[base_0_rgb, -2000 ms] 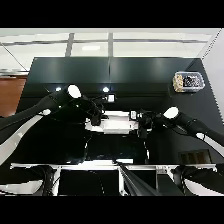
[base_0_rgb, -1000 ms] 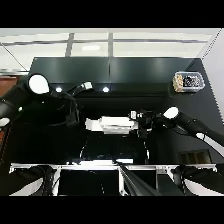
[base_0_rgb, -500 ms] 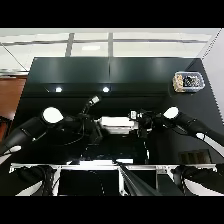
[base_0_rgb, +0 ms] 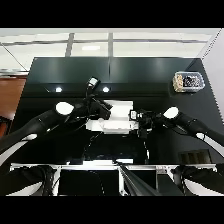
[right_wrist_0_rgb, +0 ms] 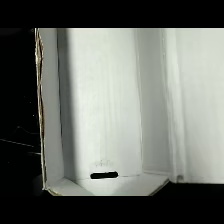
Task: Fold the box and place the chain.
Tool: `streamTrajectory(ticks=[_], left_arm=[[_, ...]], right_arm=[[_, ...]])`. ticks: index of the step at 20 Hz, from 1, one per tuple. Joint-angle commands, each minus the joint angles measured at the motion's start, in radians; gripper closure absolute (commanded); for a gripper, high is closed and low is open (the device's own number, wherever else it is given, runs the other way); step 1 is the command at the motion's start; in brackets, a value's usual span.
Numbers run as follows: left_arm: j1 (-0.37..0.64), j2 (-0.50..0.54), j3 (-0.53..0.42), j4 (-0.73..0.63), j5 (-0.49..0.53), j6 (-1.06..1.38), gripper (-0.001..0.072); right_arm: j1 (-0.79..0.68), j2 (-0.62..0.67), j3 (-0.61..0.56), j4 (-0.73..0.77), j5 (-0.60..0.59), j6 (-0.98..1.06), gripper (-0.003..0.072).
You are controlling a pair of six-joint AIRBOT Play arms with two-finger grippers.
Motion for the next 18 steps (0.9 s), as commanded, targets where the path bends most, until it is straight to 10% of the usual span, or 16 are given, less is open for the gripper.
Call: streamTrajectory(ticks=[1,11,18], left_arm=[[-0.001,-0.117,0.073,0.111,-0.126,-0.01,0.0682],[0.014,-0.108,0.137,0.44,-0.204,-0.257,0.0682],[0.26,0.225,0.075,0.553,-0.419,-0.359,0.0682]], right_arm=[[0.001,0.0,0.0,0.0,0.0,0.0,0.0552],[0.001,0.0,0.0,0.0,0.0,0.0,0.0551],[0.001,0.0,0.0,0.0,0.0,0.0,0.0551]])
